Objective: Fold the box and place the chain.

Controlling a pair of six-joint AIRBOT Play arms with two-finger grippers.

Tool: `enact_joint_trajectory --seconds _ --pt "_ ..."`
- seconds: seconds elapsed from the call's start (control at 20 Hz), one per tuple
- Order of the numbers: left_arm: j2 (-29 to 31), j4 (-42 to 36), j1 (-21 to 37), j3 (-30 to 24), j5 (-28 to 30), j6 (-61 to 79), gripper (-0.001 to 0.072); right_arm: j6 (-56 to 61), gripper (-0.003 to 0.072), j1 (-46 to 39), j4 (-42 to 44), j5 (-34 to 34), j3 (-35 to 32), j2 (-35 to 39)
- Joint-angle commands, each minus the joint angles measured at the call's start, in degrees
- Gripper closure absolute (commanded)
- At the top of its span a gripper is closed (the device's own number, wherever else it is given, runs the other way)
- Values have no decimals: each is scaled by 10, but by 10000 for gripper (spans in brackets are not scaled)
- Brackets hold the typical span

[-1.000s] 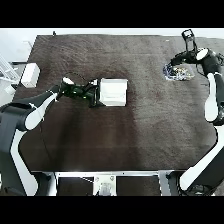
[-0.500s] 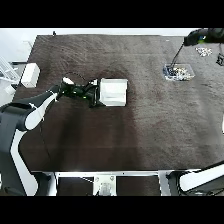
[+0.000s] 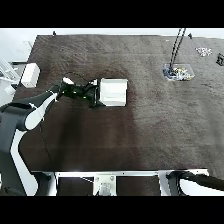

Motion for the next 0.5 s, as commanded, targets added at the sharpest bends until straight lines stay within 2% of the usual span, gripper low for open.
enact_joint_trajectory --seconds 0.0,0.2,0.45 --pt "0 0 0 0 0 0 344 7 676 70 0 2 0 32" --pt "0 0 0 0 0 0 344 7 675 144 0 3 -5 34" --pt "0 0 0 0 0 0 344 22 675 183 1 3 -30 33"
